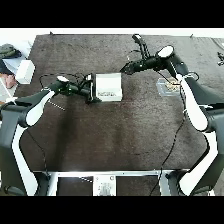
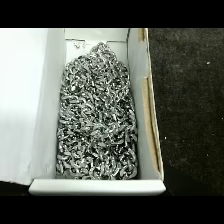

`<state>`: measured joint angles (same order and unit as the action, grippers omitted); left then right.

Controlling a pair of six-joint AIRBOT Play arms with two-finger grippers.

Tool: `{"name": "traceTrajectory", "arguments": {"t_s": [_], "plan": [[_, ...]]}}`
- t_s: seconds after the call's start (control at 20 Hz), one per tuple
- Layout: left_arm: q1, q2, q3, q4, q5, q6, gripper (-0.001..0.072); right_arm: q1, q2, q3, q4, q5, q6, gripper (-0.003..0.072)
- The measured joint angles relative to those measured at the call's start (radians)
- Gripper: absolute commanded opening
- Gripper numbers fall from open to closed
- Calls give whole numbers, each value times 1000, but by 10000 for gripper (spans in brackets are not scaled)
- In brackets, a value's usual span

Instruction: Fold the box and place the chain.

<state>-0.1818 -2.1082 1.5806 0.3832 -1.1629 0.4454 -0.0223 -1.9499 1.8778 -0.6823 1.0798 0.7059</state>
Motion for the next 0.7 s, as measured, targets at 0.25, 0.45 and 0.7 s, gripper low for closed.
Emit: {"name": "traceTrajectory", "arguments": {"t_s": [0.25,0.45,0.7], "plan": [[0,0,0,0,0,0,407,-5,-31,9,50,86,-76,70],[0,0,0,0,0,0,407,-3,-36,11,69,180,-132,71],[0,0,0,0,0,0,407,9,-37,11,76,262,-208,219]]}}
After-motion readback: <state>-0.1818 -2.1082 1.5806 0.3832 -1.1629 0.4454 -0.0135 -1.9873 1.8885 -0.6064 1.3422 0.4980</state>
